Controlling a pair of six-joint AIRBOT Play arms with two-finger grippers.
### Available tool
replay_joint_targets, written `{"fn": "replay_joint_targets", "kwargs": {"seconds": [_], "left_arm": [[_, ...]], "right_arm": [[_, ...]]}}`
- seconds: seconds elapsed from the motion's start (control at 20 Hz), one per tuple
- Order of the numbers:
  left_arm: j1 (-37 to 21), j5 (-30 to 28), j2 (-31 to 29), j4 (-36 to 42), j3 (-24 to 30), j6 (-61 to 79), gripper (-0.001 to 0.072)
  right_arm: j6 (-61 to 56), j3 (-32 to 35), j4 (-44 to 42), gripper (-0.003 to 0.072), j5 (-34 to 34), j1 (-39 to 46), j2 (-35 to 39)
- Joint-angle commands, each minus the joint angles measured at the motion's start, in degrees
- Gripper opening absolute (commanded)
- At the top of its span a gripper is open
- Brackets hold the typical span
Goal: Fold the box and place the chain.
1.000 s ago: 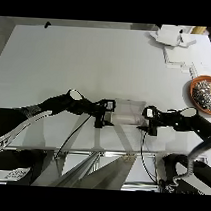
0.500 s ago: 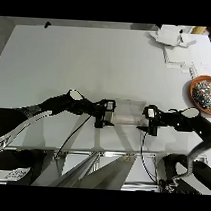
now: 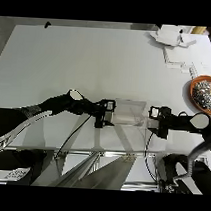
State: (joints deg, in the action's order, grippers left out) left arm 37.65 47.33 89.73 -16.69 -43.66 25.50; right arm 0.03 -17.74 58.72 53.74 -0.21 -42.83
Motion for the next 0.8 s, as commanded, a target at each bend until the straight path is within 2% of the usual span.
{"fn": "replay_joint_targets", "kwargs": {"seconds": [0.0,0.1,0.2,0.25,0.3,0.35,0.45,0.55,0.6,0.75], "left_arm": [[-0.04,0.04,0.0,-0.02,0.04,0.0,0.0273],[-0.04,0.04,0.0,-0.02,0.04,0.0,0.0273],[-0.04,0.07,0.0,0.0,0.04,0.0,0.0273],[-0.04,0.04,0.0,-0.04,0.04,0.0,0.0273],[-0.04,0.07,0.0,-0.02,0.04,0.0,0.0273],[-0.04,0.07,0.0,-0.04,0.04,0.0,0.0273],[-0.04,0.04,0.0,-0.04,0.04,0.0,0.0273],[-0.04,0.04,0.0,-0.02,0.04,0.0,0.0273],[-0.04,0.04,0.0,-0.02,0.04,0.0,0.0273],[-0.04,0.04,0.0,-0.02,0.04,0.0,0.0273]], "right_arm": [[-8.85,0.0,2.54,0.0696,0.44,-0.04,8.94],[-9.92,0.0,-2.25,0.0675,1.86,-0.11,12.66],[-10.08,0.0,-12.24,0.0644,1.77,-1.95,13.68],[-9.81,0.0,-17.27,0.0482,1.7,-3.58,13.22],[-7.41,0.0,-20.7,0.0219,1.9,-5.49,12.59],[-2.6,0.0,-22.84,0.0013,1.9,-7.74,11.74],[1.75,0.0,-27.87,0.0011,-5.57,-12.04,8.5],[1.86,-0.17,-35.98,0.0011,-16.35,-14.8,2.51],[1.88,-0.96,-38.69,0.0011,-19.61,-15.37,-1.11],[-2.73,-6.47,-38.99,0.0011,-23.04,-15.5,-12.63]]}}
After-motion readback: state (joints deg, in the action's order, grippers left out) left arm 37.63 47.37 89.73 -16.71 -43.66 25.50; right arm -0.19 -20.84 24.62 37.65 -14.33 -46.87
